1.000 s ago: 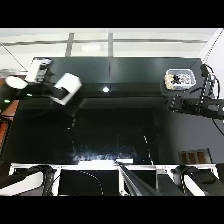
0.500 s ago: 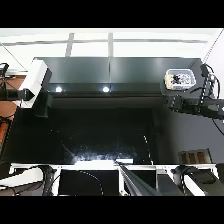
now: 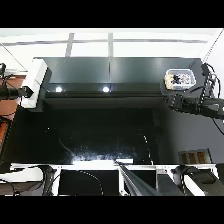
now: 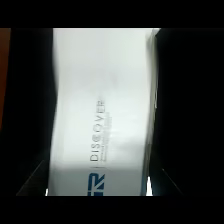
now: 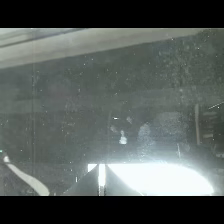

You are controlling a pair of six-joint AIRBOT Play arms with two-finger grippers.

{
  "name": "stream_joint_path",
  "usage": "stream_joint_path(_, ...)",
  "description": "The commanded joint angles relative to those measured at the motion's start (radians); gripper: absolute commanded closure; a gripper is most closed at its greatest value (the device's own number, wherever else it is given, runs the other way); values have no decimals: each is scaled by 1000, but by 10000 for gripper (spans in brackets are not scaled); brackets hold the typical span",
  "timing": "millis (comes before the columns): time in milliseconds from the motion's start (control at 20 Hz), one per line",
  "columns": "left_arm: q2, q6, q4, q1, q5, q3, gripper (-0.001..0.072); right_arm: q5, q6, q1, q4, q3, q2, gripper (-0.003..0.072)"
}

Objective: Fold the box and place the chain.

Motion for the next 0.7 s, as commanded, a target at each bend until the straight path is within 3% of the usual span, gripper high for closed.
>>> stream_joint_path(0,7,-1,48,-20,5,21,-11,-2,0,0,0,0,1,631)
stream_joint_path(200,124,-44,23,-27,6,76,-11,-5,0,0,0,0,1,630)
stream_joint_path(350,242,-67,-61,-41,-80,98,-3,-14,0,0,-53,1,1,630)
stream_joint_path(400,274,-68,-81,-57,-118,98,84,-12,0,0,-102,1,1,630)
stream_joint_path(450,305,-68,-97,-80,-175,98,433,-4,1,0,-143,1,1,631)
stream_joint_path(500,334,-68,-105,-106,-238,98,681,12,0,0,-173,4,1,630)
stream_joint_path(650,425,-172,-120,-220,-388,82,682,97,0,0,-248,17,7,631)
